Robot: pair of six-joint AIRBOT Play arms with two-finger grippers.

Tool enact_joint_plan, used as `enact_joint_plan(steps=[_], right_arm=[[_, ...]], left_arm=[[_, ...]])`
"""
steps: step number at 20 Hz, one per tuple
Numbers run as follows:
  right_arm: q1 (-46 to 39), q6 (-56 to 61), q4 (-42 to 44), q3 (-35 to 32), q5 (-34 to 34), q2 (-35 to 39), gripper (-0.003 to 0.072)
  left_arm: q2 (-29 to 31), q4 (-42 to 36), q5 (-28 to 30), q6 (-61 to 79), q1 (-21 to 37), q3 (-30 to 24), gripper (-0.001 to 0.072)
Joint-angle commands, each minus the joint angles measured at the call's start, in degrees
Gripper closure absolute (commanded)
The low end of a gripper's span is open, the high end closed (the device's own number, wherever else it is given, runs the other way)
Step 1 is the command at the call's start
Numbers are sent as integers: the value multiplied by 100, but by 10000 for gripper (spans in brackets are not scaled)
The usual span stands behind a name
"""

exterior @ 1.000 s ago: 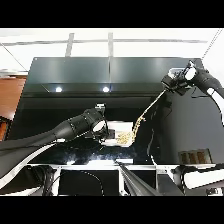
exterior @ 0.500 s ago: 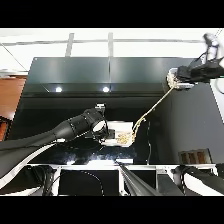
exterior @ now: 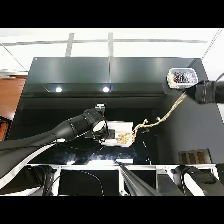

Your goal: Fold the box and place the chain.

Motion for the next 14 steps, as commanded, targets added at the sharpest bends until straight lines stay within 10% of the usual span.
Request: enact_joint_plan(steps=[1, 14], right_arm=[[267, -367, 949, -549, 479, 286, 644], [3005, -579, 1709, -1978, -1888, 0, 644]], left_arm=[[0, 2, 0, 2, 4, -2, 677], [0, 2, 0, 2, 4, -2, 677]])
